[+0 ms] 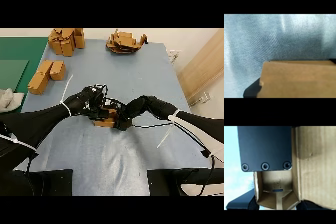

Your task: Fold the box.

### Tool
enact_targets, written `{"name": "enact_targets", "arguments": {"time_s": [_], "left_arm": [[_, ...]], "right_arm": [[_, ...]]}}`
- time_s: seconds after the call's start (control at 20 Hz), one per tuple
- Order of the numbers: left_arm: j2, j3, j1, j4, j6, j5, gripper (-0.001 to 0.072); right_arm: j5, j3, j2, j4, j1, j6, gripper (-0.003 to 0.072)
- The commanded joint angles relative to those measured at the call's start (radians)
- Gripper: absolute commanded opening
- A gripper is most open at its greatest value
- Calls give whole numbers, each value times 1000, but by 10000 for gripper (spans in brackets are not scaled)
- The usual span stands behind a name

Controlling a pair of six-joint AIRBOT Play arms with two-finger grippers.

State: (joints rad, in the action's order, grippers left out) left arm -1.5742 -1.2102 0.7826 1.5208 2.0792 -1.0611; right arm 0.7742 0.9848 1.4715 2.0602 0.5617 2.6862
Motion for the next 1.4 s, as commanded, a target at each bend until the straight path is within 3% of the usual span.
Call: {"name": "enact_targets", "arguments": {"time_s": [0.0, 0.2, 0.25, 0.3, 0.6, 0.7, 0.9, 1.15, 1.35], "left_arm": [[1, -1, 1, -17, -12, 3, 17], [18, -4, 1, -12, -13, 2, 20], [26, -7, 1, -8, -13, 1, 239], [34, -10, 1, 3, -10, -1, 520], [74, -11, -17, 29, -10, -29, 540], [74, -11, -23, 24, -11, -37, 655], [83, -11, -42, 21, -53, -85, 655], [166, -6, -97, -116, -193, -48, 655], [233, 72, -202, -242, -356, -45, 655]], "right_arm": [[-6, 0, 0, 5, 1, 4, 4], [-6, 0, 0, 5, 1, 4, 4], [-6, 0, 0, 5, 1, 4, 4], [-6, 0, 0, 5, 1, 4, 4], [-5, 0, 0, 5, 1, 4, 4], [-5, 0, 0, 5, 1, 4, 4], [-6, 0, 0, 3, 1, 4, 4], [-6, 0, 0, 0, 0, 5, 4], [-6, 0, 0, 0, 0, 4, 4]]}}
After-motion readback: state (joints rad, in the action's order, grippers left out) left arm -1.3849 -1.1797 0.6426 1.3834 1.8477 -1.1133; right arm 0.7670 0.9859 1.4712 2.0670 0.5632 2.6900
